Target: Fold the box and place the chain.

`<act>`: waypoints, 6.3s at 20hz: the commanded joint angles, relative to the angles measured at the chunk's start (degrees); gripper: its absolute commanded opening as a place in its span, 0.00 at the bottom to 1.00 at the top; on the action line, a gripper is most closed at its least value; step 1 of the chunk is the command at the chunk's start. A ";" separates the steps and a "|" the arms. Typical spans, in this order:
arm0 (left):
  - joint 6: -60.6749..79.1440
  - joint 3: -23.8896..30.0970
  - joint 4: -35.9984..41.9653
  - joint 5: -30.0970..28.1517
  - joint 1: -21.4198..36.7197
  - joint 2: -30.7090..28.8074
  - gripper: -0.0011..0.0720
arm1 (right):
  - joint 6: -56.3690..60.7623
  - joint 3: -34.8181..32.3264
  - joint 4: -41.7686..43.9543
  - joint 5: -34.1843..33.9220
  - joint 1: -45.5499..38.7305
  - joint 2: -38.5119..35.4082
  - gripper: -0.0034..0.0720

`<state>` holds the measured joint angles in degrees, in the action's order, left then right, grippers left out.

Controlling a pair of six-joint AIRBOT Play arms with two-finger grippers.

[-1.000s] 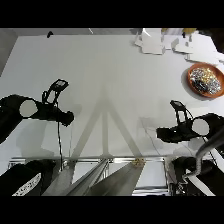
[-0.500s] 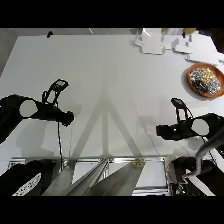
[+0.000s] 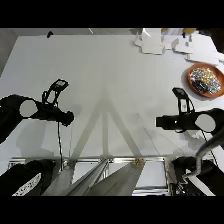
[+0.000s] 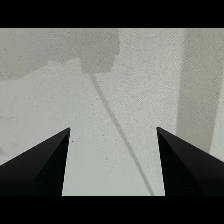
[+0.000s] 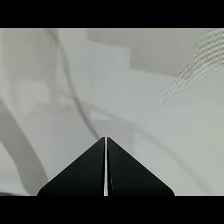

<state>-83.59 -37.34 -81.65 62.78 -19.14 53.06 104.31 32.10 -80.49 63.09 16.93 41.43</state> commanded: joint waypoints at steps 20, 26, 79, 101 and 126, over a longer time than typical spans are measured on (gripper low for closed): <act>0.02 0.00 -0.02 0.00 0.00 0.02 0.84 | -27.91 19.67 -33.33 6.29 -48.61 21.79 0.68; 0.00 0.00 0.00 0.02 0.00 0.02 0.84 | -31.58 19.67 -33.33 3.37 -54.18 25.44 0.87; 27.32 -0.02 40.83 -15.63 0.04 11.63 0.81 | -21.99 -13.90 12.74 -18.53 4.20 -14.14 0.07; 73.83 -0.04 67.91 -0.02 -2.12 31.21 0.11 | -21.75 -13.90 12.90 -18.78 4.20 -14.14 0.07; 87.21 -11.08 43.50 -9.86 -11.32 29.38 0.02 | -28.55 -6.99 13.05 -10.84 4.20 -14.38 0.63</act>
<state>3.46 -48.38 -37.91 55.13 -30.37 82.06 75.83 25.06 -66.89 51.99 21.08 27.07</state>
